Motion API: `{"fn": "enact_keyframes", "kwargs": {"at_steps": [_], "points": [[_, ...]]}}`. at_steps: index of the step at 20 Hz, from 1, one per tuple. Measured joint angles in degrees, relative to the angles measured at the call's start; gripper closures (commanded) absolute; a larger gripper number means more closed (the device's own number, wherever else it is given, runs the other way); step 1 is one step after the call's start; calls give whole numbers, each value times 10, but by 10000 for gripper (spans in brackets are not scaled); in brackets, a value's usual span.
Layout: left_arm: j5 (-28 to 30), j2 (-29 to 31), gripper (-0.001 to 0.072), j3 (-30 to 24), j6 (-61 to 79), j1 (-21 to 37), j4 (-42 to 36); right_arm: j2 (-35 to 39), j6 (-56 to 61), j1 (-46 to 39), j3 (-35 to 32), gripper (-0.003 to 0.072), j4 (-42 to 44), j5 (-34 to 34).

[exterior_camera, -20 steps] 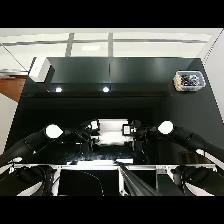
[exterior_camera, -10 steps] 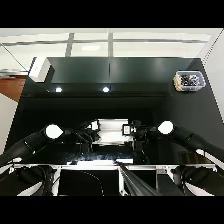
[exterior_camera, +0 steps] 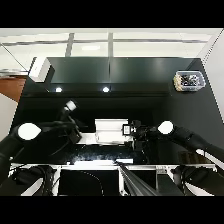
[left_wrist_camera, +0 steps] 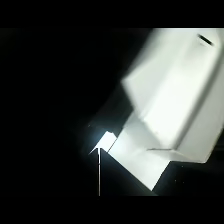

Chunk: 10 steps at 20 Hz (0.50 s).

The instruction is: Fold the box and place the chain.

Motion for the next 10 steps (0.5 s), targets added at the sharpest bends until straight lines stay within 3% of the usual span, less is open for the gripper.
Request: {"fn": "enact_keyframes", "kwargs": {"at_steps": [6, 10], "points": [[-137, 34, 682, -4, -205, 229, 50, 0, 0, 0, 0, 221, 0, 0], [-188, 33, 682, -27, -267, 321, 49, 0, 0, 0, 0, 221, 0, 0]]}}
